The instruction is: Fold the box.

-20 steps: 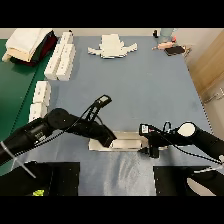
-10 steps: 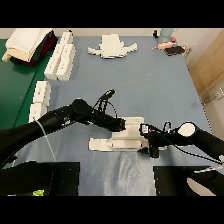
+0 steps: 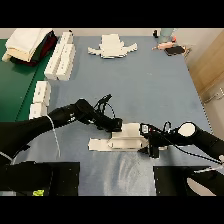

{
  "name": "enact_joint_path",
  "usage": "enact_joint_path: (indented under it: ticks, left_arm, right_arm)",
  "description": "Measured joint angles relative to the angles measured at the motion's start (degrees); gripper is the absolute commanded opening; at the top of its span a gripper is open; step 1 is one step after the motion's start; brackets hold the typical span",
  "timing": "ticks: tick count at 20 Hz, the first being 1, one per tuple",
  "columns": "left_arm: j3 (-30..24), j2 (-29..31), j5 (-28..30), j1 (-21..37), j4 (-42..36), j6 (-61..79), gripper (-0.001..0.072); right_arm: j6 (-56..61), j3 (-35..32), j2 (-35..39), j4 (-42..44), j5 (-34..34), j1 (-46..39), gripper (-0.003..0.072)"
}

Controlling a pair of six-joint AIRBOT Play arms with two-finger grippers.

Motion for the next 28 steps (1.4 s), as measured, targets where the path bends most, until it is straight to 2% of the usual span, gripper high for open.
enact_joint_path:
  ticks: [4, 7, 9, 13, 18, 19, 20, 21, 24, 28]
  left_arm:
    - [0.3, -0.1, -0.5, 0.1, 0.2, 0.5, 0.0015]
    - [1.6, 2.5, -1.5, 0.4, 0.4, 3.7, 0.0015]
    - [2.2, 6.2, -1.9, 0.6, 1.4, 5.6, 0.0015]
    - [1.7, 15.8, -3.0, 0.2, 9.4, 5.8, 0.0015]
    - [-3.5, 27.9, -4.7, 0.0, 17.2, 5.8, 0.0018]
    - [-5.1, 30.0, -5.4, 0.3, 18.5, 7.9, 0.0122]
    - [-7.1, 32.0, -6.2, 0.7, 19.7, 11.2, 0.0555]
    - [-9.1, 33.7, -6.5, 1.0, 20.4, 15.0, 0.0696]
    - [-15.2, 37.3, -5.6, 2.1, 21.4, 29.1, 0.0696]
    - [-21.0, 37.4, -3.2, 2.4, 17.9, 48.9, 0.0696]
  right_arm:
    - [0.0, 0.0, 0.0, 0.0, 0.0, 0.0, 0.0522]
    - [-0.2, 0.0, 0.0, -0.1, 0.0, 0.0, 0.0522]
    - [-0.3, 0.0, 0.0, -0.1, 0.0, 0.0, 0.0521]
    - [-0.2, 0.0, 0.0, -0.1, 0.0, 0.0, 0.0522]
    - [-0.1, 0.0, 0.0, -0.1, 0.0, 0.0, 0.0521]
    - [-0.1, 0.0, 0.0, -0.1, 0.0, 0.0, 0.0522]
    - [-0.1, 0.0, 0.0, -0.1, 0.0, 0.0, 0.0522]
    - [-0.1, 0.0, 0.0, -0.1, 0.0, 0.0, 0.0521]
    - [-0.1, 0.0, 0.0, -0.1, 0.0, 0.0, 0.0521]
    - [-0.1, 0.0, 0.0, 0.0, 0.0, 0.0, 0.0522]
